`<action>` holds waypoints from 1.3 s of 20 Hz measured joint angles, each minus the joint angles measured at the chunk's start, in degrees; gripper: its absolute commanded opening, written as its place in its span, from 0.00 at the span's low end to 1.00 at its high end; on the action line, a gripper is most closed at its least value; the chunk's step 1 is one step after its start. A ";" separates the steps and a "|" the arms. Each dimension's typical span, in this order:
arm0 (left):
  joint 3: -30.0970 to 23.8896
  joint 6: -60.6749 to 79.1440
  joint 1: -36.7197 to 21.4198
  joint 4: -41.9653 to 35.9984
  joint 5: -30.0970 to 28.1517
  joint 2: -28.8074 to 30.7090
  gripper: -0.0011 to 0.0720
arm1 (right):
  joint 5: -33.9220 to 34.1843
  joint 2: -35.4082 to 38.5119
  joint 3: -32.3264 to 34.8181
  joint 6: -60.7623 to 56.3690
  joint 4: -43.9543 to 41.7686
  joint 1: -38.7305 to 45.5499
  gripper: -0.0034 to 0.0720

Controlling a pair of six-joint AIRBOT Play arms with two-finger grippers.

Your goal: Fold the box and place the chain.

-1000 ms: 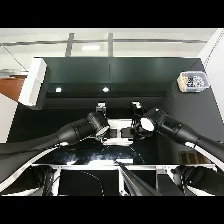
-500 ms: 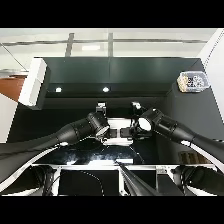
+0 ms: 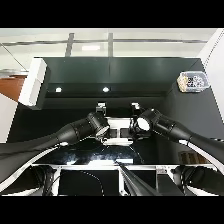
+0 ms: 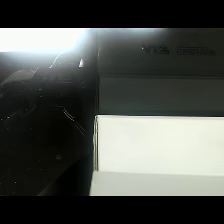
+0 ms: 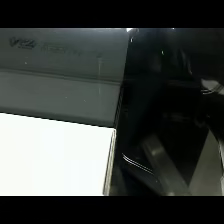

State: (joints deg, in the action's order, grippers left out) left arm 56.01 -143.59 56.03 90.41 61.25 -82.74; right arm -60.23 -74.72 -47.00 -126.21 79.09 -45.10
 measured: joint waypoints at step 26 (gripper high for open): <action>-0.02 0.02 0.00 0.00 0.11 0.00 0.06 | 1.07 -0.22 -0.09 1.09 -1.29 -1.11 0.56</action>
State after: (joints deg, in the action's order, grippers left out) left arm 55.99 -143.57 56.03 90.41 61.36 -82.74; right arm -59.16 -74.94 -47.09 -125.12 77.80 -46.22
